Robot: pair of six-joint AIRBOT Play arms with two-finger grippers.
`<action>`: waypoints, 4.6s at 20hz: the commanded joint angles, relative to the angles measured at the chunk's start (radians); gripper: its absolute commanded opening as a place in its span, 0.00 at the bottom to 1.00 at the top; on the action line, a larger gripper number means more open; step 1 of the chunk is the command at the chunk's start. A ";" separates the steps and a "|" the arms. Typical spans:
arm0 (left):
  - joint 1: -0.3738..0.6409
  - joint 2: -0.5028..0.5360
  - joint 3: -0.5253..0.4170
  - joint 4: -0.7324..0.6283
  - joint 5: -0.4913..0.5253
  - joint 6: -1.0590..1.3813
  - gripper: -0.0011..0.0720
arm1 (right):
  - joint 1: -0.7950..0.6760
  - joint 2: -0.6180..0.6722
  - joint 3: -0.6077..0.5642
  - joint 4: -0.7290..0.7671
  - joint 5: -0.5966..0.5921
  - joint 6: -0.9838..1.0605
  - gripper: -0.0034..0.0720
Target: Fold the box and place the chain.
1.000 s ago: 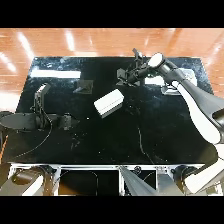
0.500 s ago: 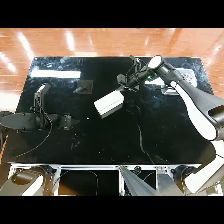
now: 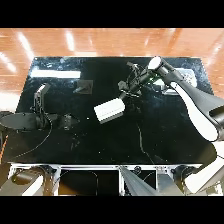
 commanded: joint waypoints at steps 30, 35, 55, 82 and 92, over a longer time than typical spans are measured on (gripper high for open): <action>0.001 0.000 0.000 -0.003 -0.016 0.000 0.79 | 0.010 0.226 -0.274 -0.048 -0.101 -0.036 0.09; 0.002 0.000 0.000 -0.002 -0.019 0.027 0.79 | 0.010 0.228 -0.273 -0.023 -0.064 -0.037 0.09; -0.407 -0.761 0.663 0.337 -0.002 0.916 0.88 | -0.434 0.679 -0.567 -0.213 -0.076 -0.115 0.09; -0.289 -0.829 0.662 0.135 0.056 1.077 0.88 | -0.434 0.679 -0.567 -0.214 -0.109 -0.111 0.09; -0.282 -0.793 0.663 0.137 0.056 1.075 0.88 | -0.434 0.679 -0.567 -0.214 -0.109 -0.112 0.09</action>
